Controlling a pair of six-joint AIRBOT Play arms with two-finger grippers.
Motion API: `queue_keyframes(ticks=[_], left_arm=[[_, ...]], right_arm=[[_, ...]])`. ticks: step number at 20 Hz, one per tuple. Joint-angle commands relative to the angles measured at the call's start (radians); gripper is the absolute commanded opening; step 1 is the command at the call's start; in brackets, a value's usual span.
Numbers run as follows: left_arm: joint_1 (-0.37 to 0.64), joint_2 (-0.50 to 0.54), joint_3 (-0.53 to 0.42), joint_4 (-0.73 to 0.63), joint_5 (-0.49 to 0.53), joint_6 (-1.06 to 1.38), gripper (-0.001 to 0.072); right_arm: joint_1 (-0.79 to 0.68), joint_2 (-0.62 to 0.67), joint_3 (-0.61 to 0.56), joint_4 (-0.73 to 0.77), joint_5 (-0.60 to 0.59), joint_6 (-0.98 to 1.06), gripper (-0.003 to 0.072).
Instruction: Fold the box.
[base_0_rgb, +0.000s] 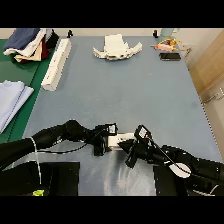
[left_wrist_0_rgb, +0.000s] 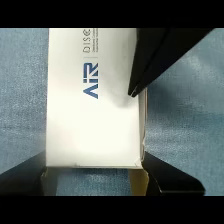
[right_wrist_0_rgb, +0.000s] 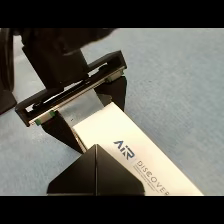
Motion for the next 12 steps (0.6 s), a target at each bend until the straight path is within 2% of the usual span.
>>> queue_keyframes(ticks=[1,5,12], left_arm=[[0.000,0.001,0.001,0.004,0.001,0.004,0.0473],[0.000,0.001,0.001,0.004,0.001,0.004,0.0473],[0.000,0.001,0.001,0.004,0.001,0.004,0.0473]], right_arm=[[-0.001,0.008,0.002,-0.018,-0.022,-0.003,0.0003],[0.000,0.002,0.001,-0.024,-0.021,-0.003,0.0003],[0.000,-0.086,0.001,-0.051,0.002,-0.003,0.0003]])
